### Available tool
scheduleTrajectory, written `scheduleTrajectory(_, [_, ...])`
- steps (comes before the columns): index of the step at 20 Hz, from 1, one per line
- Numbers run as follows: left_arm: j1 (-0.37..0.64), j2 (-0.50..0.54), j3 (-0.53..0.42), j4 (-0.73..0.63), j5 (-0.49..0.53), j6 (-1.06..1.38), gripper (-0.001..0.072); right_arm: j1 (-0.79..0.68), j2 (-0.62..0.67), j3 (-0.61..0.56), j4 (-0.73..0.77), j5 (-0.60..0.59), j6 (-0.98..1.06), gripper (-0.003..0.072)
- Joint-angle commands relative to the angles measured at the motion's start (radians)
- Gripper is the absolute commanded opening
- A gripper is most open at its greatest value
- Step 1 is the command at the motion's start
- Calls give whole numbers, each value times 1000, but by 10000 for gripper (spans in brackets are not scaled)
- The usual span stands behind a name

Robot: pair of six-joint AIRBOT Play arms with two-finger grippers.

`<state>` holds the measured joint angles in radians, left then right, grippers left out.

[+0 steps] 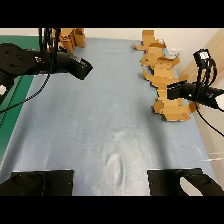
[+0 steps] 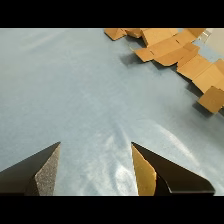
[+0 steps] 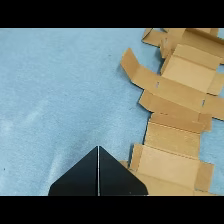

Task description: Fold the box.

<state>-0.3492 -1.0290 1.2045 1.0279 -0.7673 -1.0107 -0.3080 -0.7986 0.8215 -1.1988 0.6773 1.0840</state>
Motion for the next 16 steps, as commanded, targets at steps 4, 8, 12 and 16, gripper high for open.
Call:
scheduleTrajectory(4, [0,0,1,0,0,0,701,0,0,0,0,0,0,8])
scheduleTrajectory(8, [0,0,1,0,0,0,701,0,0,0,11,0,0,8])
scheduleTrajectory(12, [0,0,1,0,0,0,701,0,0,0,63,0,0,8])
scheduleTrajectory(16, [0,0,1,-40,1,0,701,0,0,0,121,10,0,8])
